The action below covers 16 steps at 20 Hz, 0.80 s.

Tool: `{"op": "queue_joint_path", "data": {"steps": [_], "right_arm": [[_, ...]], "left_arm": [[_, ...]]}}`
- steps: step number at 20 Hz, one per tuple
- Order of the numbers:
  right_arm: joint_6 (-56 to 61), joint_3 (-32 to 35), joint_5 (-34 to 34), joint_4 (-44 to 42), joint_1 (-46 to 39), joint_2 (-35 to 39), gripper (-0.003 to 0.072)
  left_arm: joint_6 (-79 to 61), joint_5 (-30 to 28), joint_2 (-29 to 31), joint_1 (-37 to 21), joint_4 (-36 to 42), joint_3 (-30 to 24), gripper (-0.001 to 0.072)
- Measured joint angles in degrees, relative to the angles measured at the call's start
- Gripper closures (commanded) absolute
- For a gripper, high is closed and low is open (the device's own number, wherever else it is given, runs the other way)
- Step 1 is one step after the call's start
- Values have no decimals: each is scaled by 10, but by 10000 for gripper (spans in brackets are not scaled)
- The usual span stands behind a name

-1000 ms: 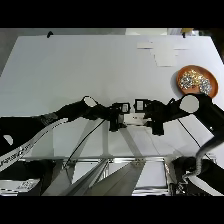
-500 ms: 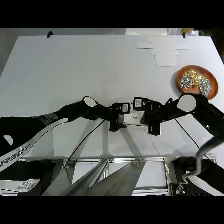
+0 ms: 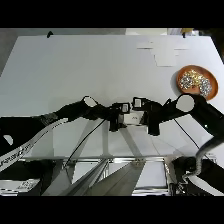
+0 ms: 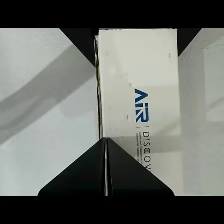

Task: Fold the box and place the chain.

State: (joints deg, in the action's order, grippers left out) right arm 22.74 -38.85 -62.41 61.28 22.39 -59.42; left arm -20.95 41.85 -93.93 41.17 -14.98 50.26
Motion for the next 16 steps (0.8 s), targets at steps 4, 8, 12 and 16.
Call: {"op": "queue_joint_path", "data": {"steps": [4,8,12,16], "right_arm": [[10,11,6,2,0,-18,671],[13,18,5,8,0,-24,671],[13,20,5,13,0,-26,670],[14,21,13,16,0,-13,670]], "left_arm": [[0,0,0,0,0,0,377],[-1,0,0,0,0,0,377],[-1,0,0,0,0,0,377],[0,0,0,0,0,0,377]]}}
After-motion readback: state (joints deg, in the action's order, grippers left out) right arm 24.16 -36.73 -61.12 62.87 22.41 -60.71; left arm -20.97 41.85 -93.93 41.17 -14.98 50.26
